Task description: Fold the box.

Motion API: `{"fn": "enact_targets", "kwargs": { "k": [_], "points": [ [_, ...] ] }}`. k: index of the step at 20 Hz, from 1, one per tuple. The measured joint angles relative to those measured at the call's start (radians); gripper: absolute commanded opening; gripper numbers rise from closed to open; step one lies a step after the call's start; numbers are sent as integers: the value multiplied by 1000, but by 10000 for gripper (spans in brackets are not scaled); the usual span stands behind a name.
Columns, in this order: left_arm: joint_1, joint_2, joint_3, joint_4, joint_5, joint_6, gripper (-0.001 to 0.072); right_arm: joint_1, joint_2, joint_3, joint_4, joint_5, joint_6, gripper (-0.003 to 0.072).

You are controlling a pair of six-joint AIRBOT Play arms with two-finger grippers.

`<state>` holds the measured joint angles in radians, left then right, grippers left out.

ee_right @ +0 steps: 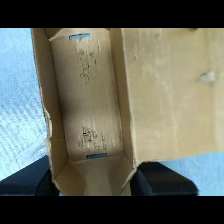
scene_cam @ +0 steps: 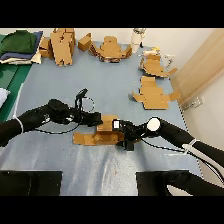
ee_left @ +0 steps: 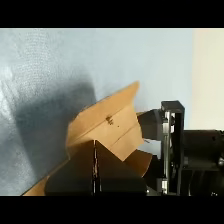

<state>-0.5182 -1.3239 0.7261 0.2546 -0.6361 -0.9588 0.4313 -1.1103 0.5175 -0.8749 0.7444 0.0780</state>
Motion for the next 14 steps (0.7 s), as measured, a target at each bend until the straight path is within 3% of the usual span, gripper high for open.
{"fn": "enact_targets", "kwargs": {
  "k": [14],
  "points": [
    [0, -61, 1, 38, -97, -134, 12, 0, 0, 0, 0, 2, -1, 501]
  ]
}}
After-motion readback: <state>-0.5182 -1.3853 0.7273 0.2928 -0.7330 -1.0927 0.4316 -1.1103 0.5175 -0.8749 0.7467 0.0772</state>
